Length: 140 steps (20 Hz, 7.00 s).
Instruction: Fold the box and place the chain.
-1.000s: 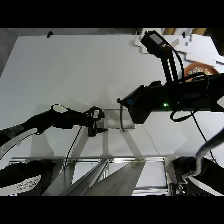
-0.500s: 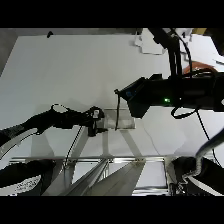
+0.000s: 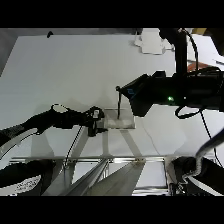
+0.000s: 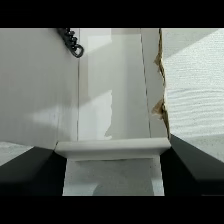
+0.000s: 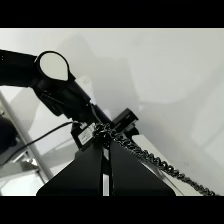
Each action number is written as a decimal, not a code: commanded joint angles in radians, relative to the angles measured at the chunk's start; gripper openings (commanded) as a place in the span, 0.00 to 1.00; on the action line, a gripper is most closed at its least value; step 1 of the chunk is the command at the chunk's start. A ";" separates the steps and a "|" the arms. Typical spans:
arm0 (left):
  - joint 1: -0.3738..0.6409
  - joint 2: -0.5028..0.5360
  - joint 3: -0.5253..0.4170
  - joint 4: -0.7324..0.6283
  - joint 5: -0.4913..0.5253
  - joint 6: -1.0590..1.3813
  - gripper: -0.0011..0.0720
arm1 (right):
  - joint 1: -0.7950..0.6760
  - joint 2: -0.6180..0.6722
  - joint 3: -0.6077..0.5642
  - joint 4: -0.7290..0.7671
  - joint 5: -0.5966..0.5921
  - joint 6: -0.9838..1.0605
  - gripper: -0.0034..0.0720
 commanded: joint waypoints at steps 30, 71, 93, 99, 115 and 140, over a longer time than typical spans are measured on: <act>0.000 0.000 0.001 0.000 0.000 0.000 0.22 | 0.084 -0.244 -0.247 -0.219 0.035 0.187 0.07; 0.000 0.000 0.001 0.000 0.000 0.000 0.22 | -0.520 -0.427 -0.248 -0.305 0.035 0.134 0.53; 0.000 0.000 0.001 0.000 0.000 0.000 0.22 | -0.520 -0.546 -0.248 -0.330 0.029 0.239 0.43; 0.000 0.000 0.001 0.000 0.000 0.000 0.22 | -0.520 -0.597 -0.248 -0.372 0.029 0.269 0.40; 0.000 0.000 0.001 0.000 0.000 0.000 0.22 | -0.455 -0.143 -0.248 -0.355 0.237 0.143 0.06; 0.000 0.000 0.001 0.000 0.000 0.000 0.22 | 0.161 0.013 -0.248 -0.056 -0.044 0.194 0.07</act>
